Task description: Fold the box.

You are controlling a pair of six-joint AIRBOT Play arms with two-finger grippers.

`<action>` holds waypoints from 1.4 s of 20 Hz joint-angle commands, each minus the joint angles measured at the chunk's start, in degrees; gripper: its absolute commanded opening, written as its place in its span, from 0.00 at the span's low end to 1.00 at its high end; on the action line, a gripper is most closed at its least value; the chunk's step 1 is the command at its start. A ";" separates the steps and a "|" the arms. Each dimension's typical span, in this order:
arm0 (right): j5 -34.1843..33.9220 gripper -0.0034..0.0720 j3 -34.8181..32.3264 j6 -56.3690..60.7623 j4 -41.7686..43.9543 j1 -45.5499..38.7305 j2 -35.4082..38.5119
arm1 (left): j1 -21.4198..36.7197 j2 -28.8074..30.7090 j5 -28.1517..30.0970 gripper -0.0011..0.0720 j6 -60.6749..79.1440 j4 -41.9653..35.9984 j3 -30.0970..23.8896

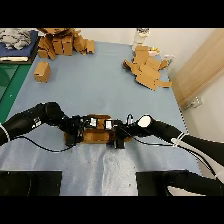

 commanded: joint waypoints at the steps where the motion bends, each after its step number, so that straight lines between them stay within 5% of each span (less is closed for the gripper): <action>1: -0.04 0.81 0.04 0.02 0.00 0.04 0.02 | -0.15 -0.20 0.70 0.49 -0.04 -0.85 0.00; 4: -0.04 0.81 0.04 0.02 0.00 0.04 0.02 | -0.96 -0.20 1.11 0.48 0.00 -1.01 0.00; 5: -0.02 0.81 0.04 0.02 0.00 0.04 0.02 | -1.62 -0.22 2.01 0.29 0.04 -0.81 0.00; 6: -0.04 0.81 0.04 0.02 0.00 0.04 0.02 | -2.21 -0.22 3.19 0.25 0.11 -0.81 0.00; 11: -0.02 0.70 0.04 0.02 0.00 0.04 0.02 | -3.69 -0.22 5.03 0.25 0.13 -0.74 0.00; 20: -0.02 0.70 0.04 0.02 0.00 0.04 0.02 | -3.65 -0.20 5.25 0.25 -0.17 -0.63 0.00; 28: -0.02 0.72 0.04 0.02 -0.04 0.04 0.02 | -3.58 5.97 -2.36 0.25 -43.47 28.06 0.26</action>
